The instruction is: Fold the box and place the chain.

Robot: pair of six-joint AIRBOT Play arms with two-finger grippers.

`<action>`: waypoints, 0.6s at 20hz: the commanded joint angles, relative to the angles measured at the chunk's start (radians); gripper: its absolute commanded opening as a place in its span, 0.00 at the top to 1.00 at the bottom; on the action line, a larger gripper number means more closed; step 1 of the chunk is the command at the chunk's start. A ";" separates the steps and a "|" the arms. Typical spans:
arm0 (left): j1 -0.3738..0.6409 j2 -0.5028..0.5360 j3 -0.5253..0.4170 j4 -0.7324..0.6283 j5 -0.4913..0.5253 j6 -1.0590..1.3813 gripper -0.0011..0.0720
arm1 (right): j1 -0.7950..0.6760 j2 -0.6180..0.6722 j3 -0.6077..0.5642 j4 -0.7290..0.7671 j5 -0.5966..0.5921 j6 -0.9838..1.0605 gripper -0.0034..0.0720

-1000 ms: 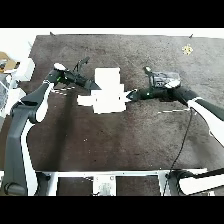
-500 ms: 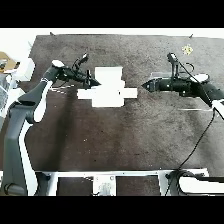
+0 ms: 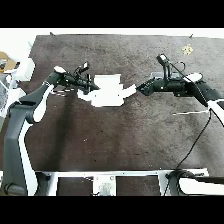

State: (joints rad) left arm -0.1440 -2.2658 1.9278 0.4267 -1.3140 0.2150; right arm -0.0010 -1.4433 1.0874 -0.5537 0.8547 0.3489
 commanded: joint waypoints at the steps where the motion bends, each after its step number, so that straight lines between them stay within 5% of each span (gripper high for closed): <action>1: 0.000 -0.003 -0.026 0.022 0.035 0.049 0.97 | 0.014 -0.001 0.000 -0.019 -0.024 -0.074 0.37; 5: 0.000 -0.003 -0.026 0.022 0.031 0.048 0.97 | 0.014 -0.020 0.000 -0.019 -0.010 -0.220 0.34; 7: 0.000 -0.003 -0.026 0.021 0.032 0.048 0.97 | 0.022 -0.037 0.000 -0.019 0.000 -0.284 0.06; 12: 0.000 -0.003 -0.026 0.013 0.032 0.048 0.97 | 0.114 -0.106 0.001 -0.019 0.026 -0.579 0.06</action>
